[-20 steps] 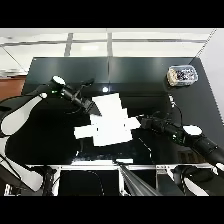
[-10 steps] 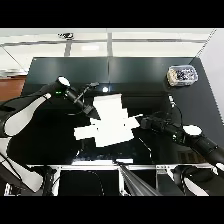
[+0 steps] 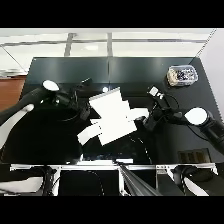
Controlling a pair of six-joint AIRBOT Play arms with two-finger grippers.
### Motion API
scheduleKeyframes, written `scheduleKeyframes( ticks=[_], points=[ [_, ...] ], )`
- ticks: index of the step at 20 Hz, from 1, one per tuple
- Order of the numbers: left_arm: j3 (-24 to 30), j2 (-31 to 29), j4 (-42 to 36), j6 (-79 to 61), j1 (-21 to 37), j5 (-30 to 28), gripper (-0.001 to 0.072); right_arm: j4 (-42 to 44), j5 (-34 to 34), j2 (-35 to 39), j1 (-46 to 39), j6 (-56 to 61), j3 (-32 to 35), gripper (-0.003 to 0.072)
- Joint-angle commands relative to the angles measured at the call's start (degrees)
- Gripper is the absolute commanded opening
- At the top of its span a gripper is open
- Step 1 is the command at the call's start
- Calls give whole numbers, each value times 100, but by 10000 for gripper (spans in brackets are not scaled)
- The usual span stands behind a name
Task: Fold the box and place the chain.
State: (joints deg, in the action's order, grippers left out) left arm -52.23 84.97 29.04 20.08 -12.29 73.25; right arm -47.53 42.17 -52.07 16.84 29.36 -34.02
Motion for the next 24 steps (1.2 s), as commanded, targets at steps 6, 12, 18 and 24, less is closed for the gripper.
scheduleKeyframes(
  ticks=[6,12,18,24],
  points=[
    [656,-678,1198,-3110,-748,-1867,24,-962,874,-35,304,-1517,-293,706],
    [229,-61,1399,-2857,-1139,-2249,26,-695,855,-636,651,-1923,-293,707],
    [229,-13,1399,-2855,-1128,-2157,26,-2,625,-1088,848,-2559,197,707],
    [229,-13,1399,-2839,-1128,-2153,27,17,-341,-1145,1377,-2559,560,707]
  ],
)
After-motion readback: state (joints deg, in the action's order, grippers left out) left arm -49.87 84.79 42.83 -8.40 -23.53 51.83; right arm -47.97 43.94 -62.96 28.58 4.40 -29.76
